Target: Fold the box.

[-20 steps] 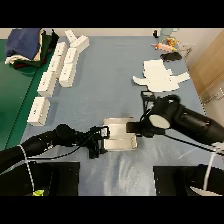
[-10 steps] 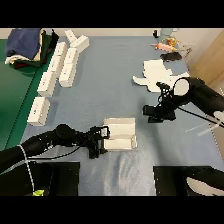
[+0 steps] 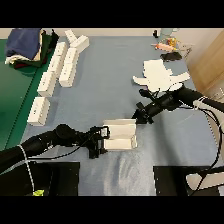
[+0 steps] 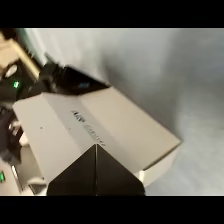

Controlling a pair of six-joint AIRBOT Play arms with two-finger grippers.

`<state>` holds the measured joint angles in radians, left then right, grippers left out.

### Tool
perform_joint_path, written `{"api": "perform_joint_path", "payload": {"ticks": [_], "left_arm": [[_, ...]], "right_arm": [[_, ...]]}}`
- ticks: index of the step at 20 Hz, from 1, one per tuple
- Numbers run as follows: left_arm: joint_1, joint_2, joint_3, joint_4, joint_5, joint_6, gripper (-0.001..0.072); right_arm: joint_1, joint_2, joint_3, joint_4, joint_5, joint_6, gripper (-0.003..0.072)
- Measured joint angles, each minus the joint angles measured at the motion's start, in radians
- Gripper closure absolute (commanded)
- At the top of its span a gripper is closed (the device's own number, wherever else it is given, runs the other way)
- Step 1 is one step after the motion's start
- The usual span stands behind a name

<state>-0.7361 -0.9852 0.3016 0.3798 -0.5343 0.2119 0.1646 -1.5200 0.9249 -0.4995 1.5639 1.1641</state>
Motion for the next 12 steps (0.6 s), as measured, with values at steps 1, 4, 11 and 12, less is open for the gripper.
{"api": "perform_joint_path", "payload": {"ticks": [1, 4, 11, 12], "left_arm": [[0.000, 0.000, 0.000, 0.000, 0.000, 0.000, 0.0187], [0.000, 0.000, 0.000, 0.000, 0.000, 0.000, 0.0187], [0.000, 0.000, 0.000, 0.000, 0.000, 0.000, 0.0187], [0.000, 0.000, 0.000, 0.000, 0.000, 0.000, 0.0187]], "right_arm": [[0.016, 0.003, 0.000, 0.011, 0.027, -0.036, 0.0684], [0.080, 0.045, -0.002, -0.021, 0.044, -0.112, 0.0684], [0.329, 0.278, -0.075, -0.296, -0.285, -0.238, 0.0684], [0.368, 0.317, -0.098, -0.332, -0.346, -0.251, 0.0684]]}}
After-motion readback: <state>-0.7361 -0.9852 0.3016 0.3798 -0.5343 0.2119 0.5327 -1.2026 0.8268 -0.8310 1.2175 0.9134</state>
